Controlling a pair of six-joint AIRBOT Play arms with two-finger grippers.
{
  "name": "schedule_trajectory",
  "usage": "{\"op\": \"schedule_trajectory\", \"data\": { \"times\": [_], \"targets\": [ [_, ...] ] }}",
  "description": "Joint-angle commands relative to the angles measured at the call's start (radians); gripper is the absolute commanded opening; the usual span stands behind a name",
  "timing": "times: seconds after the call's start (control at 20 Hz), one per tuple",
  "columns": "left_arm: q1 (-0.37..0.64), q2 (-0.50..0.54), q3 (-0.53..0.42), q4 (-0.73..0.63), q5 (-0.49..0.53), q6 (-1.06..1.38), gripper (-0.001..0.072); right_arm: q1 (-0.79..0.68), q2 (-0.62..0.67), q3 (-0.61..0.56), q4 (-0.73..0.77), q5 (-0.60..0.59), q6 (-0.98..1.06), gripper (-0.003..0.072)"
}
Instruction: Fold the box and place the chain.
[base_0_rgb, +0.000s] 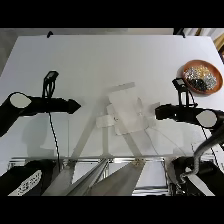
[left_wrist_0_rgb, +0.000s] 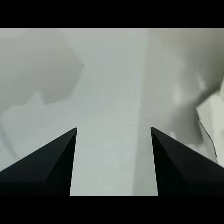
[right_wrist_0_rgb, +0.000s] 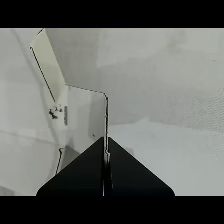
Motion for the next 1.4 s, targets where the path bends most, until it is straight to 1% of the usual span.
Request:
{"op": "schedule_trajectory", "data": {
  "times": [0.0,0.05,0.1,0.25,0.35,0.5,0.65,0.7,0.75,0.85,0.95,1.0,1.15,1.35],
  "targets": [
    [0.0,-0.111,0.0,-0.306,-0.133,0.317,0.0515,0.019,0.001,-0.001,0.002,-0.016,0.01,0.0014],
    [-0.001,-0.159,0.005,-0.408,-0.153,0.409,0.0513,0.019,0.001,-0.001,0.003,-0.014,0.01,0.0014],
    [-0.008,-0.204,0.023,-0.451,-0.167,0.46,0.0512,0.019,0.001,-0.001,0.003,-0.01,0.01,0.0014],
    [-0.08,-0.348,0.159,-0.391,-0.214,0.463,0.0513,0.019,0.001,-0.001,0.003,-0.004,0.01,0.0014],
    [-0.135,-0.421,0.251,-0.376,-0.203,0.476,0.0515,0.019,0.001,-0.001,0.005,-0.004,0.01,0.0014],
    [-0.183,-0.493,0.337,-0.371,-0.159,0.473,0.0516,0.019,0.001,-0.001,0.009,-0.004,0.01,0.0014],
    [-0.19,-0.522,0.355,-0.369,-0.119,0.468,0.0541,0.019,0.001,-0.001,0.009,-0.004,0.01,0.0014],
    [-0.19,-0.528,0.355,-0.369,-0.117,0.483,0.0578,0.019,0.001,-0.001,0.009,-0.003,0.01,0.0014],
    [-0.19,-0.537,0.355,-0.372,-0.12,0.492,0.0579,0.019,0.001,-0.001,0.009,-0.002,0.01,0.0014],
    [-0.19,-0.563,0.369,-0.396,-0.163,0.513,0.0586,0.019,0.001,-0.001,0.009,0.003,0.01,0.0014],
    [-0.191,-0.605,0.405,-0.396,-0.243,0.533,0.0599,0.019,0.001,-0.001,0.009,0.007,0.01,0.0014],
    [-0.192,-0.625,0.42,-0.396,-0.262,0.545,0.0599,0.019,0.001,-0.001,0.009,0.012,0.01,0.0014],
    [-0.192,-0.671,0.445,-0.441,-0.269,0.6,0.0599,0.019,0.001,-0.001,0.009,0.026,0.01,0.0014],
    [-0.22,-0.706,0.459,-0.509,-0.262,0.682,0.0598,0.019,0.001,-0.001,0.009,0.026,0.01,0.0014]
  ]
}}
